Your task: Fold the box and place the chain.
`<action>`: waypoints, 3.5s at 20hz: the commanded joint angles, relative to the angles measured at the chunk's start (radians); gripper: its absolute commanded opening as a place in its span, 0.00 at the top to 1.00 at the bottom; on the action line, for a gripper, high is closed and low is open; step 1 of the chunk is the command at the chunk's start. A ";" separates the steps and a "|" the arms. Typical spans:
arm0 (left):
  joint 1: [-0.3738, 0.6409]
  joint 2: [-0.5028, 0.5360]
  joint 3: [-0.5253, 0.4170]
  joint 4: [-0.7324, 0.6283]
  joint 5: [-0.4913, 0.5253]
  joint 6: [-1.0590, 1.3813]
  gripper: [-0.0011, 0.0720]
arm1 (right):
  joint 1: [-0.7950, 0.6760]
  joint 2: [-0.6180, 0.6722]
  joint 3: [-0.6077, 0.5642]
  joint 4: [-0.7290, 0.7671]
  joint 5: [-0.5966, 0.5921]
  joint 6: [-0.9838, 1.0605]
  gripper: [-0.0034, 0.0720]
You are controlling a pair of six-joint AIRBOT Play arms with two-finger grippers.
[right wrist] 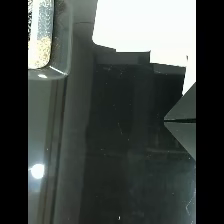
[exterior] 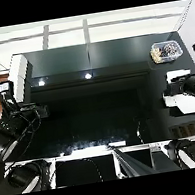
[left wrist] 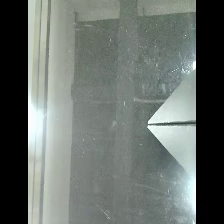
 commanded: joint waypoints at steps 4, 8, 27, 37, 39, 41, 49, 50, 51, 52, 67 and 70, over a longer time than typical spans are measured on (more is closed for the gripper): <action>0.000 0.001 0.000 0.000 0.000 0.000 0.95 | 0.001 0.000 0.000 0.000 0.000 0.000 0.94; 0.000 0.001 0.000 0.000 0.000 0.000 0.95 | 0.001 0.000 0.000 0.000 0.000 0.000 0.94; 0.002 -0.017 0.000 0.051 0.239 0.000 0.81 | -0.491 -0.269 0.030 -0.450 -0.196 0.409 0.00; 0.005 -0.041 0.000 0.057 0.212 0.002 0.02 | -1.128 -0.848 0.484 0.059 0.087 -0.178 0.00; 0.004 -0.042 0.000 0.053 0.208 0.001 0.02 | -1.179 -0.909 0.533 0.081 0.133 -0.320 0.00; 0.004 -0.042 0.000 0.052 0.207 0.001 0.02 | -1.211 -0.962 0.559 0.212 0.227 -0.583 0.00; 0.004 -0.042 0.000 0.052 0.207 0.001 0.02 | -1.205 -1.090 0.561 0.413 0.237 -0.812 0.28; 0.004 -0.042 0.000 0.052 0.207 0.001 0.02 | -1.205 -1.091 0.561 0.414 0.222 -0.822 0.31; 0.004 -0.042 0.000 0.052 0.207 0.001 0.02 | -1.205 -1.091 0.561 0.414 0.216 -0.839 0.31; 0.004 -0.042 0.000 0.052 0.207 0.001 0.02 | -1.205 -1.091 0.561 0.415 0.216 -0.852 0.39; 0.004 -0.042 0.000 0.050 0.206 0.003 0.02 | -1.052 -1.089 0.579 0.682 0.489 -0.780 0.94; 0.004 -0.042 0.000 0.050 0.207 0.003 0.02 | -0.967 -1.059 0.565 0.735 0.534 -0.784 0.94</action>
